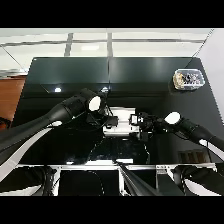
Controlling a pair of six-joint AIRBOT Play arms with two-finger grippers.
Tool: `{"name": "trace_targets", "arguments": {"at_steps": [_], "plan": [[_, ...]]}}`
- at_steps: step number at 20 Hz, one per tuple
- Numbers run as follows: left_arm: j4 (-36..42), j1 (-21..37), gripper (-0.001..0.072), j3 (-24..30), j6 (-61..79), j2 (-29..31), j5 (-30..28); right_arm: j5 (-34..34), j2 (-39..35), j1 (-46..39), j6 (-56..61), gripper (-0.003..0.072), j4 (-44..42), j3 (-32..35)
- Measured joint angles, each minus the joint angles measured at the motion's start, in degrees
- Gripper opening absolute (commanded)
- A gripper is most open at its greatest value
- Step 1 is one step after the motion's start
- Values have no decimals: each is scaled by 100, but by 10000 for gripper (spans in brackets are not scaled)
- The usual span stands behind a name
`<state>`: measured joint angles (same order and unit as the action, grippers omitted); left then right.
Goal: Fold the box and place the chain.
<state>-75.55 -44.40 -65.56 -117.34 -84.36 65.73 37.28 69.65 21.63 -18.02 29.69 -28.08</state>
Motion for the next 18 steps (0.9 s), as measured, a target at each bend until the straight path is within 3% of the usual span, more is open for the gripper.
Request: {"name": "trace_targets", "arguments": {"at_steps": [10,18], "plan": [[-678,-39,375,-7,-380,-136,275,-13,2,0,0,414,-9,0],[-785,-59,375,-7,-787,-339,-118,-11,2,0,-2,414,-7,0]]}}
